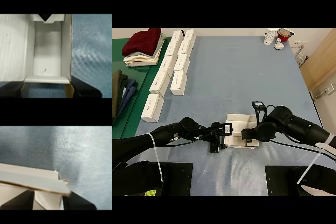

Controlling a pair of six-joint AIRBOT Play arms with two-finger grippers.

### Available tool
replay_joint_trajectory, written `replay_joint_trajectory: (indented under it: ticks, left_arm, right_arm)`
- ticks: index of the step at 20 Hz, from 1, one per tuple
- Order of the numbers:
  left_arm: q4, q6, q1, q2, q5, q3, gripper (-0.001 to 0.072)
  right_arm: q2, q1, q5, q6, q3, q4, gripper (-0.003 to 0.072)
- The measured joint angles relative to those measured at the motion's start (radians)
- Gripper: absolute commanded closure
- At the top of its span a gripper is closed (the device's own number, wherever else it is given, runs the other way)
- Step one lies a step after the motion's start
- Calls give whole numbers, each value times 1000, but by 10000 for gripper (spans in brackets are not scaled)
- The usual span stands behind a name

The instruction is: Fold the box.

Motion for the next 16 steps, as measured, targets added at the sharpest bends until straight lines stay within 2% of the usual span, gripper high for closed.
replay_joint_trajectory:
  ticks: [5,6,7,9,15,16]
  left_arm:
    - [0,0,0,0,0,0,356]
    - [0,0,0,0,0,0,356]
    - [0,0,0,0,0,0,356]
    - [0,0,0,0,0,0,356]
    - [0,0,0,0,0,0,357]
    - [0,0,0,0,0,0,357]
  right_arm:
    - [-83,73,-56,145,44,-83,221]
    - [-92,80,-62,162,47,-90,275]
    - [-99,84,-69,177,50,-97,435]
    - [-108,88,-91,200,52,-112,685]
    - [-116,94,-103,218,55,-119,684]
    - [-116,95,-105,219,55,-120,632]
